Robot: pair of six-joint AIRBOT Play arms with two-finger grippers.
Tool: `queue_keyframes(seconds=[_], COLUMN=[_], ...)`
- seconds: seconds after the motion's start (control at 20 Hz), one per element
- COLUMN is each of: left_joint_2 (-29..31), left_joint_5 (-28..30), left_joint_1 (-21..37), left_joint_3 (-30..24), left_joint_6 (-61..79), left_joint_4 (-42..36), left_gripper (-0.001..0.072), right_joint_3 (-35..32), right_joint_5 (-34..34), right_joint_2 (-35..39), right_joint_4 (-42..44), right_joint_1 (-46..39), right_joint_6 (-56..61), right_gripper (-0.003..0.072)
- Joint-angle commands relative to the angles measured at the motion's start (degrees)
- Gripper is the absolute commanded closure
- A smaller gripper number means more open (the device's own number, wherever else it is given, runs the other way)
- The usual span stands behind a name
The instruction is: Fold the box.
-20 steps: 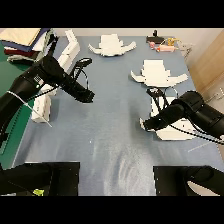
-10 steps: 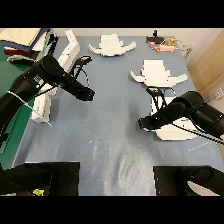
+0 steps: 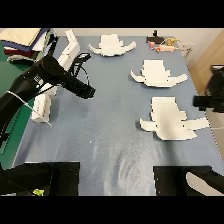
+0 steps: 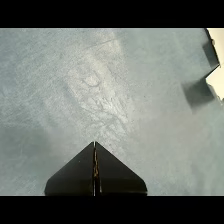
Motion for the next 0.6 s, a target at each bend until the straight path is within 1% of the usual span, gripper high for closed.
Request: queue_keyframes(seconds=[0.0,0.15,0.25,0.45,0.55], left_joint_2=[-0.02,-0.02,-0.02,-0.02,-0.02], left_joint_5=[0.44,0.26,0.02,-0.15,-0.15], left_joint_1=[0.0,0.0,0.0,0.0,0.0], left_joint_3=[0.07,0.07,0.07,0.07,0.07], left_joint_6=[-0.15,-0.13,-0.15,-0.15,-0.15], left_joint_4=[-0.17,-0.17,-0.17,-0.22,-0.68], left_gripper=[0.0692,0.0693,0.0692,0.0692,0.0692], right_joint_3=[1.6,1.92,4.28,11.39,13.31], right_joint_5=[0.37,4.13,4.37,-3.85,-6.1], right_joint_2=[-6.29,-13.7,-18.73,-28.87,-32.15], right_joint_4=[8.68,22.99,29.27,34.29,34.82], right_joint_1=[-20.65,-30.71,-33.75,-34.1,-34.1], right_joint_6=[-15.61,-27.8,-32.63,-37.92,-37.97], right_gripper=[0.0265,0.0265,0.0265,0.0267,0.0268])
